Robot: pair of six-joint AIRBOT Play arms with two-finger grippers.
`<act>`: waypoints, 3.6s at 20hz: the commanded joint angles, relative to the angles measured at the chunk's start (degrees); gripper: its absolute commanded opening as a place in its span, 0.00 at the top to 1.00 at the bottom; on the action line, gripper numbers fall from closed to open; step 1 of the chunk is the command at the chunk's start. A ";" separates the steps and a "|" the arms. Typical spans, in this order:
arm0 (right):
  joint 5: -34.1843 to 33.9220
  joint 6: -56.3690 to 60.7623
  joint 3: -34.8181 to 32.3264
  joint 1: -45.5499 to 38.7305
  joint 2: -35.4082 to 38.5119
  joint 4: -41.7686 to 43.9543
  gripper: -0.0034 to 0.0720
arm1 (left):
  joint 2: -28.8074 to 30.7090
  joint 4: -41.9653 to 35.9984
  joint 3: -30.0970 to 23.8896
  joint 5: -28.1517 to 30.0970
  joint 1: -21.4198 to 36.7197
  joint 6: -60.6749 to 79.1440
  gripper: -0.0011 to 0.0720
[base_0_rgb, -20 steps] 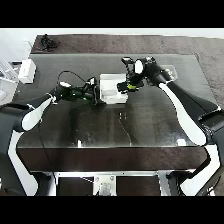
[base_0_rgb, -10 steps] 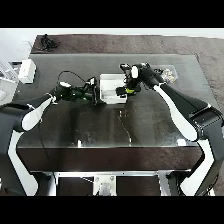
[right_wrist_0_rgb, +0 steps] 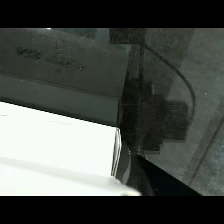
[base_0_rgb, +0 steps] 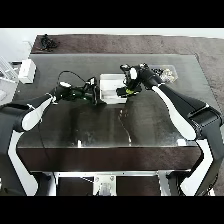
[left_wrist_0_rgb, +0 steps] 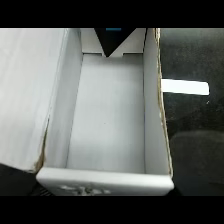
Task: Fold the box and place the chain.
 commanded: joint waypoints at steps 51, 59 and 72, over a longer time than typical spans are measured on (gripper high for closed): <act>-21.05 -21.75 0.09 -27.91 3.65 15.23 0.49 | 0.04 0.02 0.02 0.04 0.02 0.04 0.35; -19.21 -22.95 0.04 -27.85 1.70 18.69 0.49 | 0.04 0.02 0.02 0.04 0.02 0.04 0.35; -18.78 -24.63 1.16 -28.30 0.68 18.49 0.53 | 0.04 0.02 0.02 0.04 0.02 0.02 0.35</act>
